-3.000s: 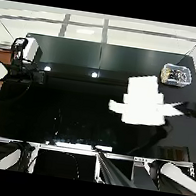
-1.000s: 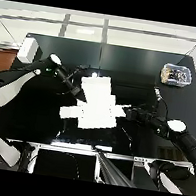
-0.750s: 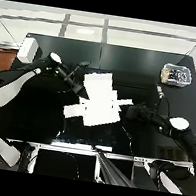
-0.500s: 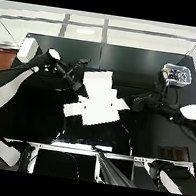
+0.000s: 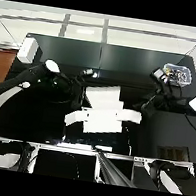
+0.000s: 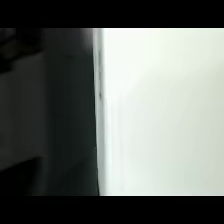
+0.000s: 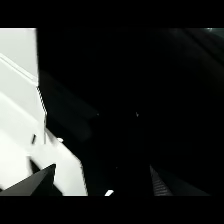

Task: Fold the box and place the chain.

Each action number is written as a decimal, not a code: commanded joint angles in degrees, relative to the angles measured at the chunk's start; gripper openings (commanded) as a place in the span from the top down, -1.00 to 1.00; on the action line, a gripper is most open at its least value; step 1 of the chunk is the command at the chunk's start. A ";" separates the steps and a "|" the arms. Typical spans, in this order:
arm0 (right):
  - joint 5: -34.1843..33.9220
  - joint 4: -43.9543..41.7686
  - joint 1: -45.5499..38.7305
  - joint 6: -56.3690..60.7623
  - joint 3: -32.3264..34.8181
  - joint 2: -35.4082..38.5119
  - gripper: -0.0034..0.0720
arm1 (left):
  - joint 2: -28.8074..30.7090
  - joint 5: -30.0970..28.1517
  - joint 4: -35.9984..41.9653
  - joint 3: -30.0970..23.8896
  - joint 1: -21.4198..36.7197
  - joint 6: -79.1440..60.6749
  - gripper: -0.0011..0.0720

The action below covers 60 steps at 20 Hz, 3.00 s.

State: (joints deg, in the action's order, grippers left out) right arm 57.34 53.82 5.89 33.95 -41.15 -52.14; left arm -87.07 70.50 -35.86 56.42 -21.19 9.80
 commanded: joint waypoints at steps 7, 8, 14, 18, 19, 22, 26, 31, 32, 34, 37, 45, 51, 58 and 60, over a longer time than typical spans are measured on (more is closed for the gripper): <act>-3.89 1.92 8.66 -18.86 10.93 -0.09 -0.87 | -0.59 -15.98 -8.11 -1.70 -6.47 -14.10 0.90; -5.90 1.92 10.12 -18.86 11.56 -0.11 -0.87 | -0.61 -16.39 -8.83 -1.70 -6.43 -14.10 0.90; -9.33 2.14 14.64 -23.04 12.55 -2.99 -0.87 | -1.95 -16.24 -10.21 -1.73 -5.84 -10.43 0.90; -5.70 2.38 14.93 -23.82 12.55 -3.85 -0.87 | -1.99 -16.06 -10.21 -1.62 -5.84 -10.43 0.90; -5.03 2.29 14.93 -23.98 12.61 -3.98 -0.87 | -1.99 -16.06 -10.23 -1.62 -5.84 -10.43 0.90; -5.05 -2.84 15.15 -26.36 13.92 -4.46 -0.87 | -1.99 -16.06 -10.23 -1.62 -5.84 -10.45 0.90; -13.51 -6.47 19.65 -27.54 16.74 -4.59 -0.87 | -1.99 -16.06 -10.21 -1.62 -5.84 -10.47 0.89; -15.63 -8.79 22.14 -29.83 16.87 -4.68 -0.87 | -1.99 -16.09 -10.21 -1.62 -5.86 -10.47 0.89; -15.63 -9.22 22.16 -30.42 16.87 -4.68 -0.87 | -1.99 -16.09 -10.21 -1.62 -5.86 -10.47 0.90; -17.14 -9.31 22.14 -30.77 16.85 -4.68 -0.87 | -1.99 -16.06 -10.21 -1.62 -5.86 -10.47 0.89; -18.53 -9.31 21.57 -30.77 14.78 -4.66 -0.87 | -1.99 -16.06 -10.21 -1.62 -5.86 -10.47 0.89; -18.58 -17.86 14.49 -36.13 10.73 -4.68 -0.87 | -1.99 -16.09 -10.21 -1.62 -5.86 -10.49 0.90; -13.92 -21.68 11.91 -40.19 10.73 -7.45 -0.87 | -1.97 -16.06 -10.25 -1.07 -5.88 -10.97 0.90; -11.26 -22.34 12.44 -42.77 11.15 -9.92 -0.87 | -1.99 -15.96 -13.64 1.62 -7.17 -10.69 0.90; -11.15 -22.45 12.44 -44.13 11.34 -11.26 -0.87 | -1.99 -15.91 -13.64 1.62 -7.34 -9.31 0.90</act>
State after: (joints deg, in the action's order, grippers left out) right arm 45.39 31.81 18.37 -8.29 -29.98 -61.95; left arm -89.10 54.37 -49.32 57.71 -28.21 -1.02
